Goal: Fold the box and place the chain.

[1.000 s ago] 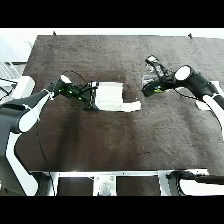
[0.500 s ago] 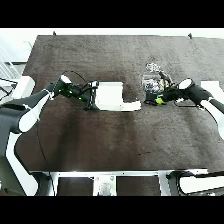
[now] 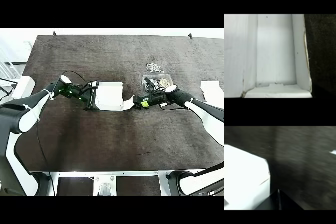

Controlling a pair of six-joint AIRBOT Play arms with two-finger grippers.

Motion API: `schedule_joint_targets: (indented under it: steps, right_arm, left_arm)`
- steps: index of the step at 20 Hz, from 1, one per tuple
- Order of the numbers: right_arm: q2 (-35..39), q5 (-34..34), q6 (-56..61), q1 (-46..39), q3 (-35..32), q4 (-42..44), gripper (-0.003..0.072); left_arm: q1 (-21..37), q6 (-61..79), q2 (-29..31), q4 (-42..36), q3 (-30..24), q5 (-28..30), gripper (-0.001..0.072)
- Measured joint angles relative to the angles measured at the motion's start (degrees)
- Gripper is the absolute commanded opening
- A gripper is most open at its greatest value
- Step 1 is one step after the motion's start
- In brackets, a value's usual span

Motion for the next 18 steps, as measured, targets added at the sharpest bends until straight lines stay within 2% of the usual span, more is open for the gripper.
schedule_joint_targets:
  steps: [2,3,4,7,8,9,18]
  right_arm:
    - [0.74,-0.02,-0.70,0.55,0.00,2.23,0.0040]
    - [1.05,-0.02,-0.92,0.87,0.04,3.26,0.0168]
    - [1.31,0.07,-1.18,1.18,0.13,3.93,0.0240]
    - [1.77,0.13,-1.49,1.53,0.87,5.64,0.0247]
    - [1.86,0.17,-1.55,1.64,1.20,6.08,0.0305]
    - [1.95,0.33,-1.66,1.68,1.44,6.51,0.0316]
    - [2.21,0.37,-1.75,4.35,2.25,8.92,0.0315]
  left_arm:
    - [0.00,0.00,0.00,0.00,0.00,0.00,0.0348]
    - [0.00,0.00,0.00,0.00,0.00,0.00,0.0348]
    - [0.00,0.00,0.00,-0.02,0.00,-0.02,0.0348]
    - [0.00,0.00,0.00,-0.04,0.00,0.00,0.0348]
    - [0.00,0.00,0.00,-0.09,0.00,0.00,0.0348]
    - [0.00,0.00,0.00,-0.09,0.00,0.00,0.0348]
    - [0.07,0.04,0.00,-0.11,0.00,-0.02,0.0348]
